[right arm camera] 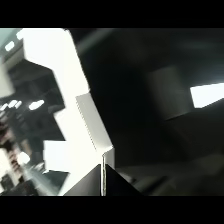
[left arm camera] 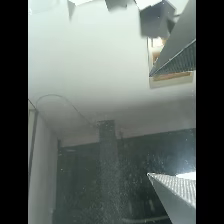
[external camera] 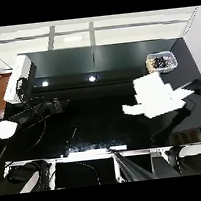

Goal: Fold the box and place the chain.

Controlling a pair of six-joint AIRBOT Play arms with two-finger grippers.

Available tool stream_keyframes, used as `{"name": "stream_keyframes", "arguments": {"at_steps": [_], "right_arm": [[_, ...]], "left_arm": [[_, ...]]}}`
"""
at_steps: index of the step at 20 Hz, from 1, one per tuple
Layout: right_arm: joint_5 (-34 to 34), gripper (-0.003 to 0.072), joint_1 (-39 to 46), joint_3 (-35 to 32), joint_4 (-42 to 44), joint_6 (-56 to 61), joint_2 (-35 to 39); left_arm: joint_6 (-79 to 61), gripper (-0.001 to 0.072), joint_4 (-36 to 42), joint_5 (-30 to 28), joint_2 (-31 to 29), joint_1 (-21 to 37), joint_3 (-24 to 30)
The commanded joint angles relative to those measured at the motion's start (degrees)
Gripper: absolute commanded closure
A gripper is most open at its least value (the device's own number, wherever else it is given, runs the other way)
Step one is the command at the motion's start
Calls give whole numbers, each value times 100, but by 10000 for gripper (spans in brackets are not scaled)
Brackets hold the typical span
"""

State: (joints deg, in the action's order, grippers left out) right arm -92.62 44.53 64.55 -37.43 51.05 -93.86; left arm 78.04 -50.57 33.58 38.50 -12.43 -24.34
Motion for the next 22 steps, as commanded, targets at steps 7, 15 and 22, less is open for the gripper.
{"name": "stream_keyframes", "arguments": {"at_steps": [7, 15, 22], "right_arm": [[4153, 670, -3589, -3526, 2472, 247, 3187], [5880, 670, -6131, -4852, 2667, -1613, 5217], [5803, 669, -6258, -4857, 2667, -1591, 5217]], "left_arm": [[2, 1, 37, 127, 4, -4, 2], [-588, 1, 994, 1290, 850, 2, 0], [-3329, 1, 3344, 1840, 2946, 2, -232]]}}
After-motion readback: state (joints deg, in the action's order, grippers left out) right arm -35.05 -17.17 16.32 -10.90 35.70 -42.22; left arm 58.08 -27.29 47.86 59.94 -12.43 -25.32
